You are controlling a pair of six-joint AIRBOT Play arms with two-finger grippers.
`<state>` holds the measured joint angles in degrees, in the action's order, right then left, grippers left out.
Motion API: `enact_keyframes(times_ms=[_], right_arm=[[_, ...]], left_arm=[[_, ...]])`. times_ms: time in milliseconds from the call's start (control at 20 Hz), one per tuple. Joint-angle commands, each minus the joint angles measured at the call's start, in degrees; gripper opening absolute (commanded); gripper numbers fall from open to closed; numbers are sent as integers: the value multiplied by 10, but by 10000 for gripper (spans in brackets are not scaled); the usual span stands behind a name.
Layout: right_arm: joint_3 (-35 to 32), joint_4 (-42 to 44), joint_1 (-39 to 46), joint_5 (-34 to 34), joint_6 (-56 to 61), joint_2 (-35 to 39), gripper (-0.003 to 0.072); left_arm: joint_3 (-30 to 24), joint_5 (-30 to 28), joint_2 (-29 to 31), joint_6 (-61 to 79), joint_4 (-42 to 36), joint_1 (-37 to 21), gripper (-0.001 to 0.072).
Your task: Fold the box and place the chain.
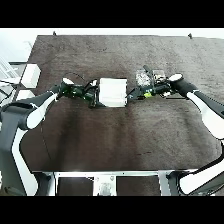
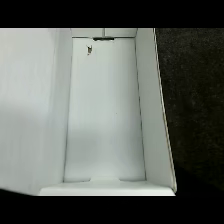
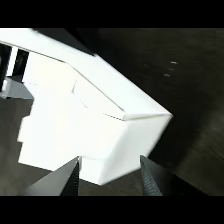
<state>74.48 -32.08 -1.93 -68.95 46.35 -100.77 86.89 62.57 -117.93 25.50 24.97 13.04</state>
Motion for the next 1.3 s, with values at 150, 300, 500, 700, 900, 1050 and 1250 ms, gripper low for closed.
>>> enact_keyframes(times_ms=[150, 300, 500, 700, 900, 1050, 1250], right_arm=[[26, -30, -25, 25, 38, 1, 461], [41, -90, -37, 25, 98, 1, 461], [56, -101, -64, 30, 123, 1, 458], [79, -207, -96, 51, 213, 1, 458], [98, -262, -122, 78, 285, 1, 458], [99, -306, -143, 94, 337, -2, 458], [107, -416, -173, 100, 443, -14, 458]], left_arm=[[0, 0, 0, 0, 0, 0, 387], [0, 0, 0, 0, 0, 0, 387], [0, 0, 0, 0, 0, 0, 386], [0, 0, 0, 0, 0, 0, 386], [0, 0, 0, 0, 0, 0, 386], [0, 0, 0, 0, 0, 0, 387], [0, 0, 0, 0, 0, 0, 387]])
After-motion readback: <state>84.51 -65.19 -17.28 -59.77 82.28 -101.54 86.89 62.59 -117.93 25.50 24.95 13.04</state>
